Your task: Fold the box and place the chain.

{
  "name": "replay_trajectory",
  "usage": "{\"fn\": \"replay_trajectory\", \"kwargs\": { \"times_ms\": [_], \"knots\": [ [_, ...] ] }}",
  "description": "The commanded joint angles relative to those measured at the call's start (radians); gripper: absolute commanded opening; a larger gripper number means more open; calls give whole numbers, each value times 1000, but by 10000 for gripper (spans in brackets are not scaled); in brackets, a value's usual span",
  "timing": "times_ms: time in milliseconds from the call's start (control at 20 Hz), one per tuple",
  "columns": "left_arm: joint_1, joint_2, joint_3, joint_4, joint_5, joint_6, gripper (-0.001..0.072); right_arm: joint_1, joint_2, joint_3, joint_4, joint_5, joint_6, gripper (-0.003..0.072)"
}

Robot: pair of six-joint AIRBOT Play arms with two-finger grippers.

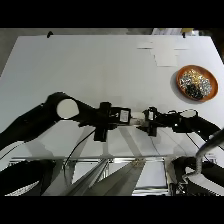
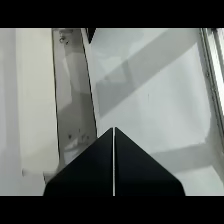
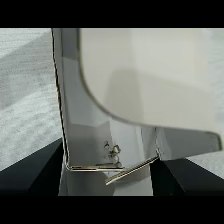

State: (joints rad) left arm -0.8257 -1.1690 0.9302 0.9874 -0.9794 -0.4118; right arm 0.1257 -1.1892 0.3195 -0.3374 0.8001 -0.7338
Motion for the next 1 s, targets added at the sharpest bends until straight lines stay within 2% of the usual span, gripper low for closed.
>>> {"fn": "replay_trajectory", "kwargs": {
  "times_ms": [0,150,250,550,800,950],
  "knots": [
    [-48,-104,0,-5,230,-24,3,0,1,0,0,1,0,476],
    [-32,-158,0,-9,501,-162,3,0,1,0,0,1,0,476],
    [-33,-189,0,-8,596,-235,4,0,1,0,0,1,0,476],
    [-34,-287,0,-11,566,-283,8,0,1,0,0,1,0,476],
    [-34,-285,0,-11,507,-293,8,0,1,0,0,1,0,476],
    [-33,-241,0,-9,457,-293,7,0,1,0,0,1,0,476]
  ]
}}
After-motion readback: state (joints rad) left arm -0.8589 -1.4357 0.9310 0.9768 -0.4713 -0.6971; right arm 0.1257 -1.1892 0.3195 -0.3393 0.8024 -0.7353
